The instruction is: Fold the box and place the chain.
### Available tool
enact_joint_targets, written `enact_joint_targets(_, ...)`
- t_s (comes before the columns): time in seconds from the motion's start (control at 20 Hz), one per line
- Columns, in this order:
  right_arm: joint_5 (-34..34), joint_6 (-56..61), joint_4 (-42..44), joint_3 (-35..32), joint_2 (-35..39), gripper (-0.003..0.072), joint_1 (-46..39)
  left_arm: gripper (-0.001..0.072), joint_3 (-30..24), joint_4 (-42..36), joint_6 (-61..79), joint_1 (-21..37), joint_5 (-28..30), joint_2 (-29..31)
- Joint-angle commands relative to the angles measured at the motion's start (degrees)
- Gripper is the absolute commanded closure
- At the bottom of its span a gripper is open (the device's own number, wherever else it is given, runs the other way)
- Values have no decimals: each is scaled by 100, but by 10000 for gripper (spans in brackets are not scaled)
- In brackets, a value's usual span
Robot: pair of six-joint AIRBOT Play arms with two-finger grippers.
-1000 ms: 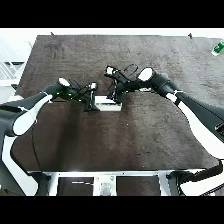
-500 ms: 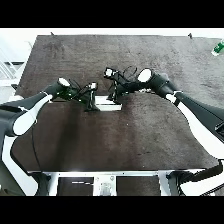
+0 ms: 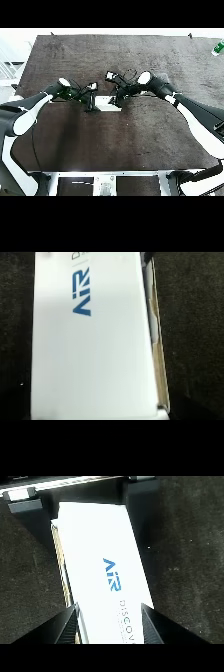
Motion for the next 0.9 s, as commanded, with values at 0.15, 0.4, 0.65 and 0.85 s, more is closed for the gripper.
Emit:
enact_joint_targets(0.15, -177, 168, 68, 306, 9, 248, -4, 244, 0, -11, -20, 4, 42, 2)
enact_joint_targets(0.4, -125, 166, 63, 280, 7, 249, 4, 245, 0, -11, -20, 4, 42, 2)
enact_joint_targets(0.65, -146, 164, 61, 109, 7, 249, 4, 244, 0, -11, -20, 4, 42, 2)
enact_joint_targets(0.85, -140, 166, 63, 11, 7, 249, 4, 244, 0, -11, -20, 4, 42, 2)
